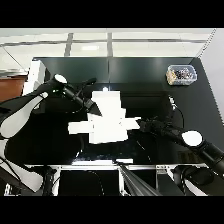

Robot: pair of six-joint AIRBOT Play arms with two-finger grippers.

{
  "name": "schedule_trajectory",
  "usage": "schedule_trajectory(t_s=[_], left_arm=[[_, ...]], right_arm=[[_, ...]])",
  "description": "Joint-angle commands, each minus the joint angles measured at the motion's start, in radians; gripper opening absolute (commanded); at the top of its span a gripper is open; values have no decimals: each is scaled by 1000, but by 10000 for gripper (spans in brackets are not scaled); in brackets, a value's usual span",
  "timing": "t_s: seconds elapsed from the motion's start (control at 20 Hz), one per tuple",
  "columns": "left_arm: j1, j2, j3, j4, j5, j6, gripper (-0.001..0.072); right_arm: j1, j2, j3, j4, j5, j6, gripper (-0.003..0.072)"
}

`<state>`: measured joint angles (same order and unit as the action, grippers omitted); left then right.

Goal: Fold the box and place the chain.

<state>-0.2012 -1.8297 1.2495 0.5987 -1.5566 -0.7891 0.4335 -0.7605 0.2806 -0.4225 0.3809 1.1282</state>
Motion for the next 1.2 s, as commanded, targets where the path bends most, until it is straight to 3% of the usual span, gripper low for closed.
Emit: schedule_trajectory(t_s=[0.0, 0.1, 0.15, 0.2, 0.25, 0.3, 0.35, 0.4, 0.65, 0.75, 0.85, 0.95, 1.15], left_arm=[[-16, -37, 73, 97, -101, 65, 161], [-16, -37, 83, 97, -105, 75, 160], [-16, -37, 83, 101, -103, 85, 122], [-17, -37, 83, 100, -101, 99, 27], [-17, -37, 83, 100, -97, 106, 29], [-17, -36, 83, 100, -91, 105, 29], [-17, -34, 83, 100, -87, 105, 27], [-16, -26, 83, 101, -80, 101, 26], [-28, 132, 55, 104, -35, 117, 24], [-46, 278, -58, 52, 110, 209, 25], [-80, 430, -232, 15, 340, 347, 28], [-116, 514, -370, 25, 532, 542, 30], [-159, 496, -429, 31, 624, 815, 29]], right_arm=[[1, 1, 0, 0, 0, 1, 15], [1, 1, 0, 0, 0, 1, 15], [1, 1, 0, 0, -1, 0, 15], [1, 1, 0, 0, -1, 0, 16], [1, 1, 0, -1, -1, -5, 18], [0, 2, 0, -2, -7, -14, 142], [-6, 2, 4, -11, -12, -24, 453], [-23, 3, 23, -59, 5, -32, 708], [-258, 4, 305, -491, 378, -42, 704], [-327, 4, 396, -584, 478, -103, 704], [-340, 3, 407, -581, 496, -241, 704], [-323, -5, 397, -581, 494, -335, 704], [-266, -32, 344, -581, 472, -422, 704]])
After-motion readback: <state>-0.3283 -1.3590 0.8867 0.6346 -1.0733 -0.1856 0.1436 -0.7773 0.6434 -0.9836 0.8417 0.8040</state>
